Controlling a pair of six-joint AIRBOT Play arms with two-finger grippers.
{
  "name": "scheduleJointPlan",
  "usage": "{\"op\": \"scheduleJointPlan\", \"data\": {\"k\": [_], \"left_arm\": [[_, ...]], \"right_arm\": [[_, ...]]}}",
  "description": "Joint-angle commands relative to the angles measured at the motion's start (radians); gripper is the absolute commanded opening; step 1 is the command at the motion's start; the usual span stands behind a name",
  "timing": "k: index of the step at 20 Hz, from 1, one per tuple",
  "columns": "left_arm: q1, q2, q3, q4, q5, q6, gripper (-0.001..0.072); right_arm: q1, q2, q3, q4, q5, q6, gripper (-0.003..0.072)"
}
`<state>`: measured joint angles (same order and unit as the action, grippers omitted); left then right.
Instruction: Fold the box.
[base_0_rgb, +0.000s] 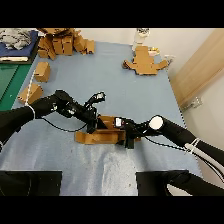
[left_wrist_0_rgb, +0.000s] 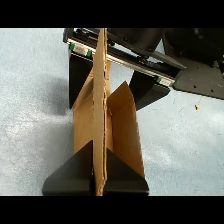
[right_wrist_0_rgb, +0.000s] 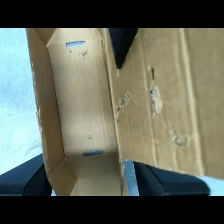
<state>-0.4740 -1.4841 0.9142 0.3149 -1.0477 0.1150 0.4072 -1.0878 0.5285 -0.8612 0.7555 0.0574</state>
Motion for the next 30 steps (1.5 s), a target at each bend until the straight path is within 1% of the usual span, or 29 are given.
{"op": "scheduleJointPlan", "data": {"k": [1, 9, 11, 13, 14, 15, 22, 26, 30], "left_arm": [[0.001, 0.000, 0.001, 0.000, 0.000, 0.001, 0.0013], [0.000, 0.000, 0.001, 0.000, 0.001, 0.001, 0.0014], [0.000, 0.000, 0.001, 0.000, 0.001, 0.001, 0.0013], [0.001, 0.000, 0.001, 0.000, 0.001, 0.001, 0.0013], [0.000, 0.000, 0.001, 0.000, 0.001, 0.001, 0.0013], [0.000, 0.000, 0.001, 0.000, 0.000, 0.001, 0.0013], [0.001, 0.000, 0.001, 0.000, 0.002, 0.000, 0.0013], [0.002, 0.000, 0.001, 0.000, 0.055, -0.043, 0.0013], [0.002, 0.000, 0.001, 0.000, 0.043, -0.063, 0.0014]], "right_arm": [[0.000, -0.002, 0.000, -0.005, 0.003, 0.006, 0.0720], [0.037, -0.004, 0.000, 0.012, 0.003, 0.005, 0.0720], [0.037, -0.008, 0.000, -0.009, 0.002, 0.006, 0.0719], [0.037, -0.008, 0.000, -0.022, 0.002, 0.008, 0.0698], [0.037, -0.008, 0.000, -0.022, 0.003, 0.013, 0.0613], [0.037, -0.008, 0.000, -0.024, 0.003, 0.013, 0.0575], [0.037, -0.008, 0.000, -0.034, 0.003, 0.013, 0.0576], [0.037, -0.008, 0.000, -0.034, 0.003, 0.013, 0.0575], [0.037, -0.008, 0.000, -0.033, 0.000, 0.013, 0.0575]]}}
